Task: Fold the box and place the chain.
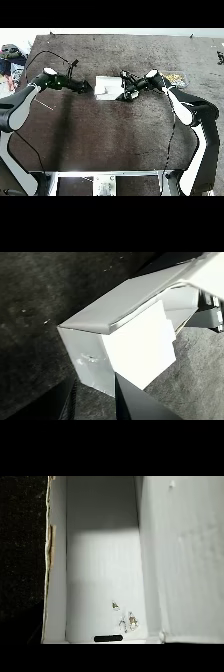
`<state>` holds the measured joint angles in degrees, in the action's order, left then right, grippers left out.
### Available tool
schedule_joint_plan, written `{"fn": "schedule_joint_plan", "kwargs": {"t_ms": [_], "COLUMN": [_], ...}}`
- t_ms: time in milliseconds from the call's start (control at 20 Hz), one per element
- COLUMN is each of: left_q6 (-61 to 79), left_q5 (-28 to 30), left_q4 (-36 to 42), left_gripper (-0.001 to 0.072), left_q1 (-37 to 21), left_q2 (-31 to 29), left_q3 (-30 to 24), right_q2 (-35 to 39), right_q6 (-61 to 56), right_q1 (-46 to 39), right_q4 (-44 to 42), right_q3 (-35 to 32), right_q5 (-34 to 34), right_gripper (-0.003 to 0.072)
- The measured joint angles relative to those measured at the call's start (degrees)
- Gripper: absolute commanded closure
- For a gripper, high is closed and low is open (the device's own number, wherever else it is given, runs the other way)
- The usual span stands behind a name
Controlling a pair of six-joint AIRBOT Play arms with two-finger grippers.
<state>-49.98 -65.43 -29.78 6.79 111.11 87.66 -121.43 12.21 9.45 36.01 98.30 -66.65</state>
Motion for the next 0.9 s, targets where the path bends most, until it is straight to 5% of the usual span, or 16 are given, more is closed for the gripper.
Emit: {"fn": "schedule_joint_plan", "kwargs": {"t_ms": [350, 450, 900], "left_q6": [-0.66, -1.55, -7.93], "left_q5": [-0.72, -0.81, -0.81], "left_q4": [0.94, 0.94, -3.15], "left_gripper": [0.0453, 0.0334, 0.0364], "left_q1": [0.66, 0.96, 3.34], "left_q2": [0.0, 0.0, 0.0], "left_q3": [0.74, 0.83, 3.32], "right_q2": [0.0, 0.0, 0.0], "right_q6": [0.0, 0.0, 0.0], "right_q1": [0.0, 0.0, 0.0], "right_q4": [0.0, 0.0, 0.0], "right_q3": [0.0, 0.0, 0.0], "right_q5": [0.0, 0.0, 0.0], "right_gripper": [0.0209, 0.0209, 0.0209]}}
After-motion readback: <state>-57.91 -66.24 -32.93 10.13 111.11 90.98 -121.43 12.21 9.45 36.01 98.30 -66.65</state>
